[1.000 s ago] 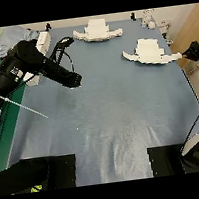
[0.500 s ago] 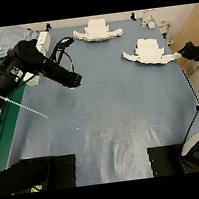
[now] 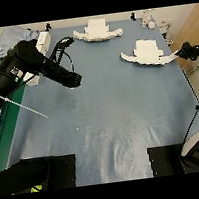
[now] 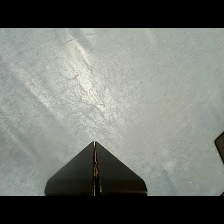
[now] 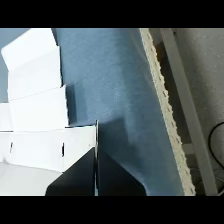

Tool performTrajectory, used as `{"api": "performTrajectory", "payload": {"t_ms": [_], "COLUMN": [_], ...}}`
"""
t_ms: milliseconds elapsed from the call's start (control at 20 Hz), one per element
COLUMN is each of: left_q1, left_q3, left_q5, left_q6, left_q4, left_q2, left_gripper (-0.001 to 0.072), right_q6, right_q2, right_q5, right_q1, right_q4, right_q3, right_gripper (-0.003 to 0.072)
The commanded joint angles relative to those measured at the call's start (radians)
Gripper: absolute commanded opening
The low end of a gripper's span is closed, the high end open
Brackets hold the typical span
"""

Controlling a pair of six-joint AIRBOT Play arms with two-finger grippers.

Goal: Fold the box.

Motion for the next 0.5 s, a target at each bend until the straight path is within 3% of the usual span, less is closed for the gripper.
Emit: {"api": "performTrajectory", "payload": {"t_ms": [0,250,450], "left_q1": [0.000,0.000,0.000], "left_q3": [0.000,0.000,0.000], "left_q5": [0.000,0.000,0.000], "left_q6": [0.000,0.000,0.000], "left_q4": [0.001,0.000,0.000], "left_q2": [0.000,0.000,0.000], "left_gripper": [0.0014,0.0015,0.0014], "right_q6": [-0.001,0.000,-0.021], "right_q2": [0.022,0.177,0.423], "right_q5": [-0.151,-0.208,-0.150], "right_q1": [0.019,0.099,0.180], "right_q4": [0.021,0.035,0.034], "right_q3": [-0.002,-0.182,-0.509], "right_gripper": [-0.0004,-0.0006,-0.0006]}}
